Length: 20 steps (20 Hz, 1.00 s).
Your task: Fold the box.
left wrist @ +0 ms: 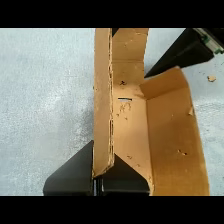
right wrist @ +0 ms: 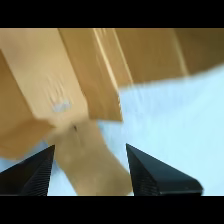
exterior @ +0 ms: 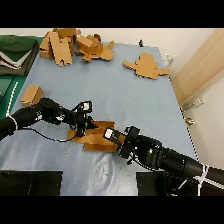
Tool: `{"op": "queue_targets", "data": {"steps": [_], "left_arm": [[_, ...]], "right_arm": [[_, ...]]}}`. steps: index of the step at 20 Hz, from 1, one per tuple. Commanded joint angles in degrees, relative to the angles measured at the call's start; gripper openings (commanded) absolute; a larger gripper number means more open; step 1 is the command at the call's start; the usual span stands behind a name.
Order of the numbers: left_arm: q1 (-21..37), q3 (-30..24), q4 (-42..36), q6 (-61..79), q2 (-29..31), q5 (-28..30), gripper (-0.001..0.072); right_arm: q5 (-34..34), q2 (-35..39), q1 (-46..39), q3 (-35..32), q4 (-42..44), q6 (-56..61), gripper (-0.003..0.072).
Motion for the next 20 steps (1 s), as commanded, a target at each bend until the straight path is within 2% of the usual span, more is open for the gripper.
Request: {"op": "queue_targets", "data": {"steps": [1, 3, 6, 9, 14, 20], "left_arm": [[0.0, 0.0, 0.0, 0.0, 0.0, 0.0, 0.0016], [0.0, 0.0, 0.0, 0.0, 0.0, 0.0, 0.0016], [0.0, 0.0, 0.0, 0.0, 0.0, 0.0, 0.0016], [0.0, 0.0, 0.0, 0.0, 0.0, 0.0, 0.0016], [0.0, 0.0, 0.0, 0.0, 0.0, 0.0, 0.0016], [0.0, 0.0, 0.0, -0.1, 0.0, 0.0, 0.0016]], "right_arm": [[3.5, 2.1, 0.2, 0.0, 3.4, 0.0, 0.0704], [0.3, 5.2, 1.8, 0.0, 8.0, -0.2, 0.0704], [-2.3, 8.9, 7.1, 0.0, 13.5, -6.6, 0.0704], [-2.1, 8.4, 10.4, 0.0, 13.6, -7.6, 0.0704], [-5.8, 2.8, 10.3, 0.0, 10.7, -7.6, 0.0704], [-8.7, -2.2, 8.1, 1.1, 0.9, -4.3, 0.0704]]}}
